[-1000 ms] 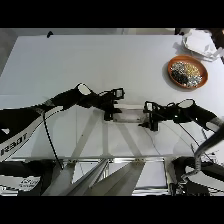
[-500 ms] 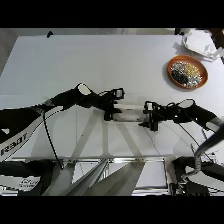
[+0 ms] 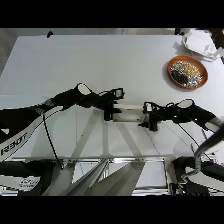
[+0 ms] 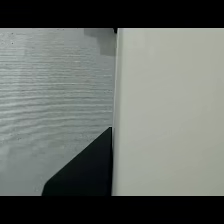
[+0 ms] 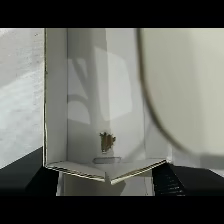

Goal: Fold the box and place the chain.

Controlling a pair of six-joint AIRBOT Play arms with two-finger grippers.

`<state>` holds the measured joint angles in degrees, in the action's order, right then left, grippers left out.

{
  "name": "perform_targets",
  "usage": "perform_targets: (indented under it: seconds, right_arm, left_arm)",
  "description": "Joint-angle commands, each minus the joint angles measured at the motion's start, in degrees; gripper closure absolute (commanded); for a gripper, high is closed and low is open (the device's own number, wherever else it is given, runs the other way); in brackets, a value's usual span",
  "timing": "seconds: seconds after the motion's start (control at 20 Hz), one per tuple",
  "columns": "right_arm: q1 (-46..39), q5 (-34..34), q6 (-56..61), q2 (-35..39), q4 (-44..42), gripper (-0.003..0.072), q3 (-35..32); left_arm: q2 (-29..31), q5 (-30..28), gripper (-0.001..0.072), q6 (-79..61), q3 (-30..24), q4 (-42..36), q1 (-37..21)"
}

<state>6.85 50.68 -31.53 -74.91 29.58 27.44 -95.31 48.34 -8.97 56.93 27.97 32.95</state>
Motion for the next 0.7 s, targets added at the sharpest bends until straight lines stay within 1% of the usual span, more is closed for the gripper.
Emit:
perform_targets:
  seconds: [0.0,0.05,0.1,0.25,0.3,0.4,0.45,0.5,0.6,0.65]
  right_arm:
    - [1.0,-0.1,0.3,0.0,-0.8,0.0060,0.0]
    - [1.0,-0.1,1.3,0.0,-1.1,0.0011,0.0]
    - [1.0,-0.1,2.1,0.0,-1.2,-0.0005,0.2]
    - [1.0,-0.1,3.2,0.0,-0.9,0.0006,0.4]
    - [1.0,-0.1,3.2,0.0,-0.7,0.0040,0.4]
    - [1.0,-0.1,3.2,0.0,-0.7,0.0051,0.4]
    - [1.0,0.0,3.2,0.0,-0.5,0.0159,0.4]
    - [1.0,0.2,3.2,0.0,-0.3,0.0237,0.4]
    - [1.0,0.3,3.2,0.0,0.6,0.0286,0.4]
    - [1.0,0.3,3.2,0.0,0.6,0.0297,0.4]
  left_arm:
    - [0.0,-0.1,0.0700,0.0,0.0,-0.1,0.0]
    - [0.0,-0.1,0.0700,0.0,0.0,-0.1,0.0]
    - [0.0,-0.1,0.0700,0.0,0.0,-0.1,0.0]
    - [0.0,-0.1,0.0700,0.0,0.0,-0.1,0.0]
    - [0.0,-0.1,0.0700,0.0,0.0,-0.1,0.0]
    - [0.0,-0.1,0.0700,0.0,0.0,-0.1,0.0]
    - [0.0,-0.1,0.0700,0.0,0.0,-0.1,0.0]
    - [0.0,-0.1,0.0700,0.0,0.0,-0.1,0.0]
    - [0.0,-0.1,0.0700,0.0,0.0,-0.1,0.0]
    - [0.0,-0.1,0.0700,0.0,0.0,-0.1,0.0]
